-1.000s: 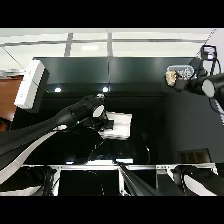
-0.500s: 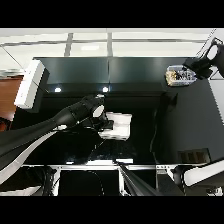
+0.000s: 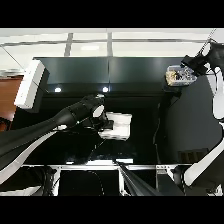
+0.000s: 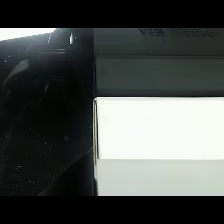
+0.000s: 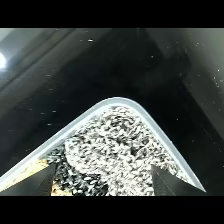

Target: Fold the box and place the chain.

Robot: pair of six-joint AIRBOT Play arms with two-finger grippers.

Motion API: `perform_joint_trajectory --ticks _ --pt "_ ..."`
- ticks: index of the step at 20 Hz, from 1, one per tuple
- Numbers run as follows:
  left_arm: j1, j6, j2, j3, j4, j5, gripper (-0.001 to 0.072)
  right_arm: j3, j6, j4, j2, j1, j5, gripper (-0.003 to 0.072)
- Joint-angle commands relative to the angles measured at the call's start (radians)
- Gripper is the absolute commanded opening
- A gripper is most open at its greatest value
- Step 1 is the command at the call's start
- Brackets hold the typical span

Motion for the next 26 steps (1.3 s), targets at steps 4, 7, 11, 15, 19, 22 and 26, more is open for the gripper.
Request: perform_joint_trajectory --ticks 4,7,11,15,19,22,26 --pt "0.000 0.000 0.000 0.001 0.000 -0.001 0.0026 0.014 -0.017 0.000 -0.055 -0.011 0.006 0.0703" --pt "0.000 0.000 0.000 0.001 0.000 -0.001 0.0026 0.014 -0.017 0.001 -0.060 -0.011 0.008 0.0356" --pt "0.000 0.000 0.000 0.001 0.000 -0.001 0.0025 0.024 -0.067 -0.007 -0.023 -0.011 0.065 0.0015" --pt "0.000 0.000 0.000 0.001 0.000 -0.005 0.0025 0.024 -0.195 -0.020 0.087 -0.011 0.088 0.0013" --pt "0.000 0.000 0.000 0.001 0.000 -0.005 0.0026 0.024 -0.319 -0.020 0.254 -0.005 0.129 0.0013" --pt "0.000 0.000 0.000 0.001 0.000 -0.005 0.0026 0.023 -0.415 0.016 0.386 0.011 0.191 0.0013" --pt "0.000 0.000 0.000 0.001 0.000 -0.005 0.0026 0.016 -0.475 0.235 0.532 0.021 0.242 0.0013"
